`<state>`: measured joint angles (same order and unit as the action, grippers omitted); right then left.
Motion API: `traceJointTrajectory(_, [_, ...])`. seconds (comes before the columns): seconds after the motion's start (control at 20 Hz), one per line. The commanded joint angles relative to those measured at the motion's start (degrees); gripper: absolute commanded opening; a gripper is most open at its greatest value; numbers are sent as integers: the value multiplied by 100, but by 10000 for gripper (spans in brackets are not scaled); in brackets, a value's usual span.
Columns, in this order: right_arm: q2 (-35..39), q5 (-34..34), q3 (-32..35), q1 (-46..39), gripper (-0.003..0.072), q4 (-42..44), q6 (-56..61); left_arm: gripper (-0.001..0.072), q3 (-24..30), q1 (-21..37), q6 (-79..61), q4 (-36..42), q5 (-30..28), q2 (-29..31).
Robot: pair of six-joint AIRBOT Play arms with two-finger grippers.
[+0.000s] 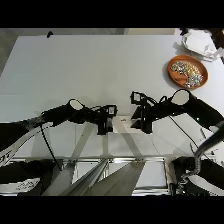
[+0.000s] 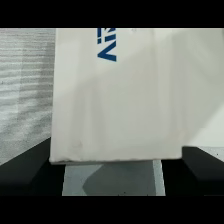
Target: Fold the box and place the chain.
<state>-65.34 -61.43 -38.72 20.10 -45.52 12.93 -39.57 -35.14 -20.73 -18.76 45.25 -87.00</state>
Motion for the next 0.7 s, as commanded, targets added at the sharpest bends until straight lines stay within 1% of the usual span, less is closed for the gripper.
traceJointTrajectory(0.0, [39,299,20,20,406,-210,33,371,2,2,-2,-2,-2,4])
traceJointTrajectory(0.1, [39,470,20,20,402,-203,74,371,2,2,-2,-2,-2,4])
traceJointTrajectory(0.25, [59,496,20,20,392,-203,76,371,2,2,-2,-2,-2,4])
traceJointTrajectory(0.45, [450,546,20,20,391,-153,72,371,2,2,-2,-2,-2,4])
traceJointTrajectory(0.5, [525,579,20,20,378,-162,74,371,2,4,-2,-2,-2,4])
traceJointTrajectory(0.55, [540,581,20,20,339,-157,76,371,2,2,-2,-2,-2,4])
traceJointTrajectory(0.65, [533,608,68,20,332,-155,216,371,2,4,-2,-2,-2,4])
